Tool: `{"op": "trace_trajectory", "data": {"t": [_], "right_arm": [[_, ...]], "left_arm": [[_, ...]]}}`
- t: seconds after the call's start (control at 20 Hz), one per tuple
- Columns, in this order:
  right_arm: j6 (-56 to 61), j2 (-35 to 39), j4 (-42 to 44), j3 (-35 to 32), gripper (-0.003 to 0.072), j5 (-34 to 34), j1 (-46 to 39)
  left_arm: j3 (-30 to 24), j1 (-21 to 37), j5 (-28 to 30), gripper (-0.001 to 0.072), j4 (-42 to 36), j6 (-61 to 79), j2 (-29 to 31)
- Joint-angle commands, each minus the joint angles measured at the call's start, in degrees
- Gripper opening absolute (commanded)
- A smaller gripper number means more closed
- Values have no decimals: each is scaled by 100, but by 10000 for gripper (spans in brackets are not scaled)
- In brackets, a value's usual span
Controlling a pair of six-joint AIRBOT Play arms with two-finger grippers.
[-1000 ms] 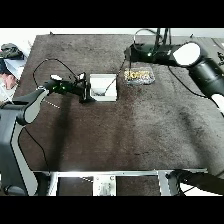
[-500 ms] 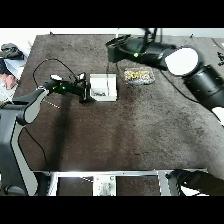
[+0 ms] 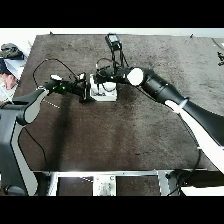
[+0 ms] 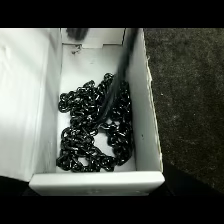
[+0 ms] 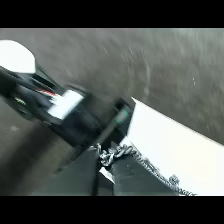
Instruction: Fold the box and place the chain.
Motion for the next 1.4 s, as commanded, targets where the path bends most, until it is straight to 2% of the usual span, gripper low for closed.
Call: {"op": "trace_trajectory", "data": {"t": [0.0,0.2,0.35,0.5,0.8,1.05,1.15,1.35], "right_arm": [[197,-382,-76,-37,311,256,-210],[369,-177,-74,-308,312,774,-898],[826,-63,-74,-774,313,769,-1537],[1034,-306,111,-1021,314,485,-1945],[605,-1152,1401,-737,314,-282,-2033],[533,-1622,1600,-308,310,-413,-2015],[535,-1574,1563,-304,49,-459,-2033],[533,-1014,1287,-306,-8,50,-1987]], "left_arm": [[2,0,0,347,2,2,-4],[2,0,0,347,2,2,-4],[2,0,0,347,2,2,-4],[2,0,0,347,2,2,-4],[2,0,0,347,2,2,-4],[2,0,0,347,2,2,-4],[2,0,0,347,2,2,-4],[2,0,0,347,2,2,-4]]}}
